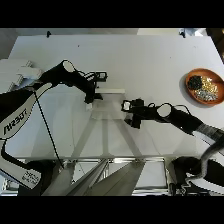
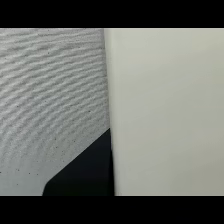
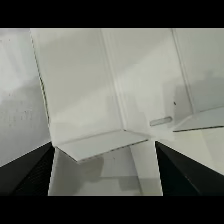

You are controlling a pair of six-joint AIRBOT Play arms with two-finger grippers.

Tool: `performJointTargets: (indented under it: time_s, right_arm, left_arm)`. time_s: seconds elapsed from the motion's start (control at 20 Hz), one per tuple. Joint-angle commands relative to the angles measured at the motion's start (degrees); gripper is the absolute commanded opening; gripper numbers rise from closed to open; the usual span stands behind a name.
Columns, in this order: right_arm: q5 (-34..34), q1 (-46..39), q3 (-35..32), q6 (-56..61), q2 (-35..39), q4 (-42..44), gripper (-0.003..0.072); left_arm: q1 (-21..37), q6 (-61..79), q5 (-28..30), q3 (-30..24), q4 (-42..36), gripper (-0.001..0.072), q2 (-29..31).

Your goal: Fold the box and place the chain.

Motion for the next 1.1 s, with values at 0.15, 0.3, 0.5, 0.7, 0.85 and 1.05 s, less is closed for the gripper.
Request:
performJointTargets:
  time_s: [0.15,0.3,0.5,0.7,0.85,1.05]
  right_arm:
    - [-12.9,0.5,0.0,5.5,0.0,4.9,0.0692]
    - [-17.5,0.4,0.0,6.3,1.1,4.9,0.0692]
    - [-12.6,0.4,0.0,5.8,1.1,4.9,0.0692]
    - [-11.6,-0.4,0.1,5.7,1.1,4.8,0.0692]
    - [-8.6,-0.5,0.1,5.9,1.1,-0.6,0.0692]
    - [-8.4,-1.1,0.1,6.3,1.1,-0.8,0.0692]
  left_arm:
    - [0.0,0.0,0.0,0.0,0.0,0.0008,0.0]
    - [0.0,0.0,0.0,0.0,0.0,0.0008,0.0]
    - [0.0,0.0,0.0,0.0,0.0,0.0009,0.1]
    - [0.0,0.0,0.0,0.0,0.0,0.0009,0.0]
    - [0.0,0.0,0.0,0.0,0.0,0.0009,0.0]
    - [0.0,0.0,0.0,0.0,0.0,0.0009,0.0]
